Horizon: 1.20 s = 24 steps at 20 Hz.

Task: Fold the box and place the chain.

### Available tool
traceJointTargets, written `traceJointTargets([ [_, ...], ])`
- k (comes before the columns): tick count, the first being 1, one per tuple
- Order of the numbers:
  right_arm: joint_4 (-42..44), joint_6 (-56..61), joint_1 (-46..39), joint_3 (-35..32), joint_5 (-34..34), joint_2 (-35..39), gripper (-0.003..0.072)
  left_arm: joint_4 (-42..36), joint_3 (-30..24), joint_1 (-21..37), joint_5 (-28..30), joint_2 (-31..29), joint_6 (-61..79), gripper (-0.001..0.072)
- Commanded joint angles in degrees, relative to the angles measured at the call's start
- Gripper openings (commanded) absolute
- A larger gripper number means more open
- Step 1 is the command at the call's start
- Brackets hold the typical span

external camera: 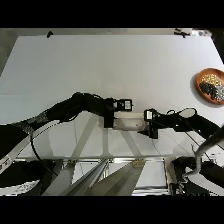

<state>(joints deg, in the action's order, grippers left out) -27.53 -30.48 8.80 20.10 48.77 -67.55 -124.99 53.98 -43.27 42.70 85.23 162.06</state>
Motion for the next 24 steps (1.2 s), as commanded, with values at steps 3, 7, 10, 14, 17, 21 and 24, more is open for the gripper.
traceJointTargets([
  [3,1.09,0.0,0.04,1.51,-0.02,-1.84,0.0641,-0.11,0.02,-0.04,-0.07,0.04,-0.04,0.0012],
  [7,0.79,-0.04,0.04,1.51,-0.17,-1.92,0.0567,-0.09,0.02,-0.04,-0.07,0.04,-0.04,0.0012],
  [10,0.57,-0.2,0.04,1.51,-0.17,-1.92,0.0493,-0.09,0.02,-0.04,-0.07,0.04,-0.04,0.0012],
  [14,-1.29,-1.36,0.04,1.51,-0.15,-1.95,0.0446,-0.09,0.02,-0.04,-0.07,0.04,-0.04,0.0012],
  [17,-1.29,-1.55,0.04,1.51,-0.31,-1.95,0.0444,-0.09,0.02,-0.04,-0.07,0.04,-0.04,0.0012],
  [21,-1.29,-1.53,0.04,1.51,-0.31,-1.95,0.0444,-0.09,0.02,-0.04,-0.07,0.04,-0.04,0.0012],
  [24,-1.2,-1.46,0.07,1.51,-0.15,-1.95,0.0436,-0.09,0.02,-0.04,-0.07,0.04,-0.07,0.0012],
])
